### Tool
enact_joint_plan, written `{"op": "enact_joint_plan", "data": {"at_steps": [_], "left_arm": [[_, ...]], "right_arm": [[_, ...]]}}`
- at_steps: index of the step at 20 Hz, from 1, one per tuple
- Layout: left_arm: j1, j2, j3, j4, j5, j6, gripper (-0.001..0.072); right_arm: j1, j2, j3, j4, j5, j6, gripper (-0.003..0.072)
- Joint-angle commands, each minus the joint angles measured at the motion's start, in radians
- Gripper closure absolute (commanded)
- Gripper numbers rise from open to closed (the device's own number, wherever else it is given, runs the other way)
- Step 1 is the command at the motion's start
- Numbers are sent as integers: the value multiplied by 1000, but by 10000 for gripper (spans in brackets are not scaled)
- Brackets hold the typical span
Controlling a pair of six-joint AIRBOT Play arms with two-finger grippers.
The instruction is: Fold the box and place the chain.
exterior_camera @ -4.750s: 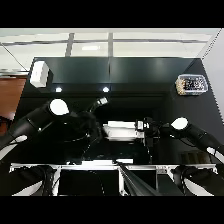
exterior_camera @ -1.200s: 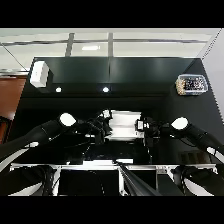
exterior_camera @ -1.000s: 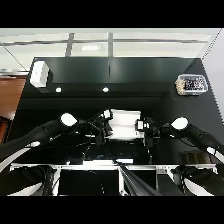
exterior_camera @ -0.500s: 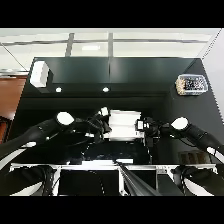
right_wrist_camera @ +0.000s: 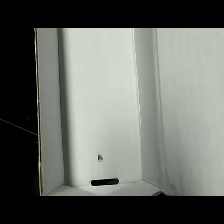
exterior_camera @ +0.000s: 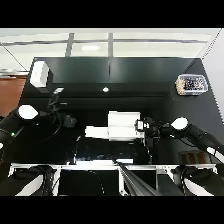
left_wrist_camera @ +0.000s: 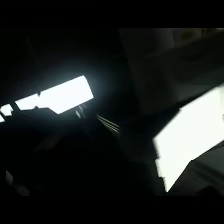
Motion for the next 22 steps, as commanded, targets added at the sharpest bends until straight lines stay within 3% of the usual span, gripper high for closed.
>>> {"op": "enact_joint_plan", "data": {"at_steps": [1,3,6,10,16,18,19,20,21,22], "left_arm": [[167,-80,-67,-197,-145,-157,680],[155,-167,-88,-360,-172,-15,682],[68,-287,-87,-433,-152,50,682],[-54,-382,-83,-677,-169,277,683],[-137,-401,-35,-666,-169,334,680],[-137,-401,-16,-662,-191,335,592],[-137,-401,-2,-655,-212,335,455],[-137,-401,13,-651,-234,335,207],[-137,-400,29,-643,-254,335,18],[-137,-400,46,-633,-265,333,1]], "right_arm": [[0,0,1,0,0,0,218],[0,0,1,0,0,0,218],[0,0,1,0,0,0,218],[0,0,1,0,0,0,218],[0,0,1,0,0,0,218],[0,0,1,0,0,0,218],[0,0,1,0,0,0,218],[0,0,1,0,0,0,218],[0,0,1,0,0,0,218],[0,0,1,0,0,0,218]]}}
